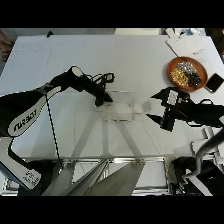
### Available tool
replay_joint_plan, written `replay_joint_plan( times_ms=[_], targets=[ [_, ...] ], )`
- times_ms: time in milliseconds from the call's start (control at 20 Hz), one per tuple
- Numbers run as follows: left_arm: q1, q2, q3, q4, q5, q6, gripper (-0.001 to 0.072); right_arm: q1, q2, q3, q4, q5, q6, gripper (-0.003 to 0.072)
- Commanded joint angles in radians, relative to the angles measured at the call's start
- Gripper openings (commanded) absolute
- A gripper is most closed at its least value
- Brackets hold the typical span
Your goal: Fold the box and place the chain.
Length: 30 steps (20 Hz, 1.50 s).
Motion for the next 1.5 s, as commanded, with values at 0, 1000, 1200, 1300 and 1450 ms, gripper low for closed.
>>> replay_joint_plan(
  times_ms=[0,1000,1200,1300,1450],
  targets=[
    [0.0,0.0,0.0,0.0,0.0,0.0,0.0012,0.0,0.0,0.002,-0.011,0.08,0.042,0.0653],
    [0.0,0.0,0.0,0.0,0.0,0.0,0.0012,0.0,-0.595,-0.142,0.299,-0.346,-0.554,0.0653],
    [0.0,0.0,0.0,0.0,0.0,0.0,0.0012,0.0,-0.641,-0.142,0.43,-0.355,-0.644,0.0653],
    [0.0,0.0,0.0,0.0,0.0,0.0,0.0012,0.0,-0.669,-0.142,0.462,-0.345,-0.658,0.0653],
    [0.0,0.0,0.0,0.0,0.0,0.0,0.0012,0.0,-0.674,-0.142,0.515,-0.337,-0.658,0.0653]
  ],
)
